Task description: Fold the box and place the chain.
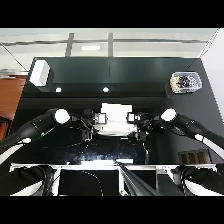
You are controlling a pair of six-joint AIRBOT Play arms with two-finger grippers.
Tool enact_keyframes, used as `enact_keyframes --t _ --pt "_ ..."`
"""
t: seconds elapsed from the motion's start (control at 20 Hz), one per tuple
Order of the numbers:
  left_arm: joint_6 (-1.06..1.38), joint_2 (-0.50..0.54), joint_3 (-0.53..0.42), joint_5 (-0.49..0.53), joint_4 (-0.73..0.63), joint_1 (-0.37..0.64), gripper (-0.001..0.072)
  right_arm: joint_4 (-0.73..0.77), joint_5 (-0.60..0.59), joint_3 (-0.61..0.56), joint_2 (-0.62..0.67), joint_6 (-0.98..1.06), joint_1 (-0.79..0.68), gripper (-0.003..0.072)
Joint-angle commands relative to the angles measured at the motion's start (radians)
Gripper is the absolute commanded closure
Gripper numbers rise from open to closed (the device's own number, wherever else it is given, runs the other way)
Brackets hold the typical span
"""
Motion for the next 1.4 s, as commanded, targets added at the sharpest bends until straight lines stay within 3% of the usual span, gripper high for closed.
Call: enact_keyframes --t 0.0,0.15,0.25,0.35,0.55,0.6,0.65,1.0,1.1,1.2,1.3,1.35 --pt "-0.011 0.006 0.001 -0.006 0.056 0.001 0.0275 0.001 0.001 0.000 0.000 0.002 0.000 0.0451" --pt "-0.019 0.006 0.001 -0.006 0.013 0.000 0.0283 0.001 0.001 0.000 0.000 0.002 0.000 0.0451" --pt "-0.019 0.005 0.001 -0.006 -0.054 0.000 0.0353 0.001 0.001 0.000 0.000 0.002 0.000 0.0451" --pt "-0.019 0.002 0.001 -0.006 -0.098 0.000 0.0378 0.001 0.000 0.000 0.000 0.002 0.000 0.0451" --pt "-0.038 -0.002 0.000 -0.006 -0.160 0.001 0.0379 0.001 0.001 0.000 0.000 0.002 0.000 0.0451" --pt "-0.047 -0.004 0.000 -0.008 -0.166 0.000 0.0402 0.001 0.001 0.000 0.000 0.002 0.000 0.0451" --pt "-0.048 -0.010 0.000 -0.011 -0.179 0.001 0.0474 0.001 0.001 0.000 0.000 0.002 0.000 0.0451" --pt "-0.047 -0.048 0.000 -0.015 -0.259 0.000 0.0475 0.001 0.001 0.000 0.000 0.002 0.000 0.0451" --pt "-0.047 -0.048 0.000 -0.024 -0.259 0.000 0.0469 0.001 0.001 0.000 0.000 0.002 0.000 0.0451" --pt "-0.043 -0.049 -0.001 -0.029 -0.255 0.000 0.0362 0.001 0.001 0.000 0.000 0.002 0.000 0.0451" --pt "-0.040 -0.049 -0.001 -0.026 -0.255 0.000 0.0338 0.001 0.000 0.000 0.000 0.002 0.000 0.0451" --pt "-0.032 -0.049 -0.001 -0.026 -0.254 0.000 0.0267 0.001 0.000 0.000 0.000 0.002 0.000 0.0451"
